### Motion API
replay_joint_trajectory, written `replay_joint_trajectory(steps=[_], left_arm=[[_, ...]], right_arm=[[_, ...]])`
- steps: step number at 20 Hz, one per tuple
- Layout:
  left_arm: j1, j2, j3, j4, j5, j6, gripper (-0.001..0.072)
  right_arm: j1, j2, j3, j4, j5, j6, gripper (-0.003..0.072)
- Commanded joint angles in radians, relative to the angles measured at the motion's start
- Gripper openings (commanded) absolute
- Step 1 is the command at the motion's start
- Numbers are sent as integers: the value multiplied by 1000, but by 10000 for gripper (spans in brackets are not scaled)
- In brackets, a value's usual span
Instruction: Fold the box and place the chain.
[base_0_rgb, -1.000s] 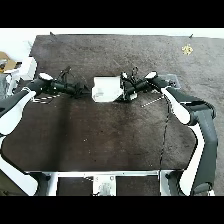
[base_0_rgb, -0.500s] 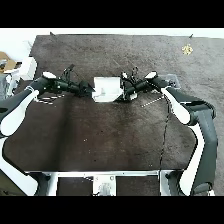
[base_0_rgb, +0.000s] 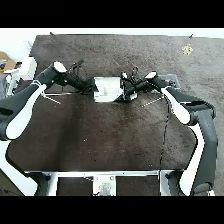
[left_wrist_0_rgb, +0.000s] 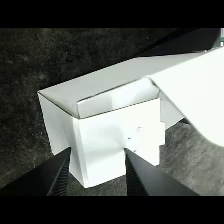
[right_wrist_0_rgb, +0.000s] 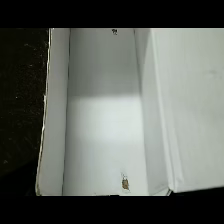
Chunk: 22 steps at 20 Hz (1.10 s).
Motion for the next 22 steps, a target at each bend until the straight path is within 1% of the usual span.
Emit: replay_joint_trajectory(steps=[1,5,8,10,14,17,22], left_arm=[[-33,-1,46,112,0,-111,357],[-33,-2,46,134,-11,-139,357],[-54,-2,46,176,-8,-187,356],[-69,-2,46,217,6,-216,356],[-92,-2,46,238,34,-221,356],[-107,-2,48,299,64,-259,345],[-135,-3,48,389,70,-328,345]], right_arm=[[0,0,1,0,0,0,499],[0,0,1,0,0,0,499],[0,0,1,0,0,0,499],[0,0,1,0,0,0,499],[0,0,1,0,0,0,499],[0,0,1,0,0,0,499],[0,0,1,0,0,0,499]])
